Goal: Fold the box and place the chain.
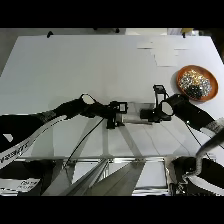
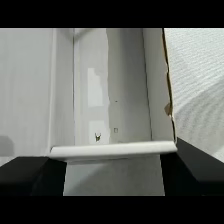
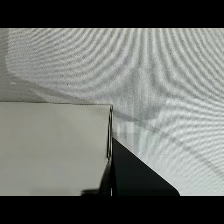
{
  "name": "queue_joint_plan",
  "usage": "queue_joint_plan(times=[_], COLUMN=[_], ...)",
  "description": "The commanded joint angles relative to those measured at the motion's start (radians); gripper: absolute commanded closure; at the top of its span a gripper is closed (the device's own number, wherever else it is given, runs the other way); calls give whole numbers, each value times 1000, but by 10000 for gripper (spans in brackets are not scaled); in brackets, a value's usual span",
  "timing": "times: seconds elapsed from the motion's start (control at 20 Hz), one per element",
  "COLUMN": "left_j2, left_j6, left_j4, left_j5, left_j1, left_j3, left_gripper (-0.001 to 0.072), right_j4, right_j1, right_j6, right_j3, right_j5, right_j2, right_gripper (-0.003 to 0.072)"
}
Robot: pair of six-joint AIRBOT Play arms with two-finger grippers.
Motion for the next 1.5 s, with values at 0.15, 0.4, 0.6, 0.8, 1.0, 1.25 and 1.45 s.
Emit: queue_joint_plan(times=[0.15,0.4,0.6,0.8,1.0,1.25,1.45], left_j2=[0,0,0,0,0,0,0], left_j6=[0,0,0,0,0,0,0], left_j4=[0,0,0,0,0,0,0], left_j5=[-1,-1,-1,0,0,0,0], left_j1=[0,0,0,0,0,0,0], left_j3=[0,0,0,0,0,0,0], left_gripper=[503,503,503,503,503,503,503], right_j4=[-10,-5,-5,-5,-5,-11,-31], right_j1=[1,1,0,0,0,0,0], right_j6=[-26,-25,-25,-25,-26,-140,-198], right_j3=[1,1,1,1,1,1,1], right_j5=[-6,38,44,41,37,53,96], right_j2=[-2,-50,-53,-53,-53,-18,102], right_gripper=[554,554,646,665,579,381,380])
